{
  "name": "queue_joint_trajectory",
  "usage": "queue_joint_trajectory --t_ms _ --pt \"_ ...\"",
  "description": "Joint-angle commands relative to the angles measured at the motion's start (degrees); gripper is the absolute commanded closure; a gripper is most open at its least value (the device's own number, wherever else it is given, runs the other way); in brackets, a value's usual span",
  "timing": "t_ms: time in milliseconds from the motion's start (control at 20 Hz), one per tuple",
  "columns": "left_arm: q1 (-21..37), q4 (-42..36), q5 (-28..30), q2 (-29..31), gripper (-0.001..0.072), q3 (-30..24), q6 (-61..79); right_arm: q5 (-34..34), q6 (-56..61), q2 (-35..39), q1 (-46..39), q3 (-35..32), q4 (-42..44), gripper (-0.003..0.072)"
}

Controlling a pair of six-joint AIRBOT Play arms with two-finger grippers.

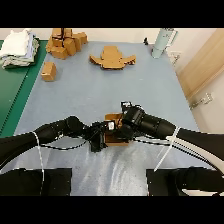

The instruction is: Fold the box.

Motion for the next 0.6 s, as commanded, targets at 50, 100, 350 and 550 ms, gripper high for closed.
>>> queue_joint_trajectory --t_ms 50,100,350,550 --pt "0.02 0.04 0.00 -0.02 0.0186 0.00 0.07 -2.25 1.64 -0.52 0.22 0.42 -1.88 0.0682" --pt "0.02 0.04 0.00 -0.02 0.0186 0.00 0.07 -2.14 1.22 -0.50 0.22 0.48 -1.81 0.0675" --pt "0.02 0.04 0.00 -0.02 0.0186 0.00 0.07 -2.01 0.61 -0.33 0.22 0.83 -0.09 0.0228" --pt "0.02 0.04 0.00 -0.02 0.0186 0.00 0.07 -2.14 -0.83 1.73 0.22 2.82 2.05 0.0229"
